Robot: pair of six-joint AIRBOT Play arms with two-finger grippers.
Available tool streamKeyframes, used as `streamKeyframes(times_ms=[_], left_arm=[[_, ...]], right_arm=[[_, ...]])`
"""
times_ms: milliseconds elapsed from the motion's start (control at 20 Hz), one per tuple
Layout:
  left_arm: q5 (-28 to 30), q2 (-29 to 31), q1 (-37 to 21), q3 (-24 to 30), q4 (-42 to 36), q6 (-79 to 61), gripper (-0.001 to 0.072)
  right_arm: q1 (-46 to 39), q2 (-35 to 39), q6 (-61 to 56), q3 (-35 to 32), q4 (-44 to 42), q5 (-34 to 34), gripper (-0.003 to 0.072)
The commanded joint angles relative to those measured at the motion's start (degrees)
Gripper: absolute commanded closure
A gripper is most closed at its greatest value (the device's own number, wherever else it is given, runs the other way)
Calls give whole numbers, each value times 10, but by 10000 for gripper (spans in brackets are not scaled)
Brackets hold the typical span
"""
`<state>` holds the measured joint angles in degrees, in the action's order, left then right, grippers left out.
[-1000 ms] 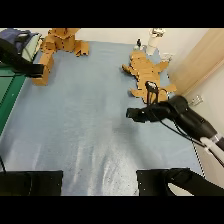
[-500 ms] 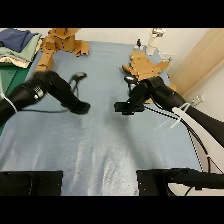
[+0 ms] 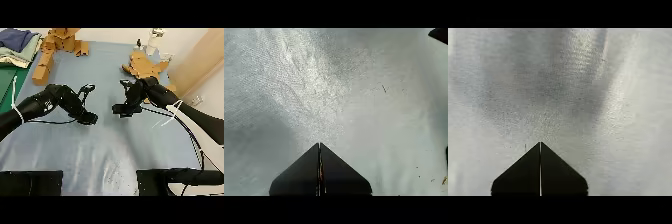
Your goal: Fold the box.
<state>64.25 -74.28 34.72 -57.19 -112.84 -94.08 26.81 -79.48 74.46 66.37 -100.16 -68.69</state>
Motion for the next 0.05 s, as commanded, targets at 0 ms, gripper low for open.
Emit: streamKeyframes(times_ms=[0], left_arm=[[-3,0,2,2,0,3,696]], right_arm=[[0,-1,2,0,-2,-4,683]])
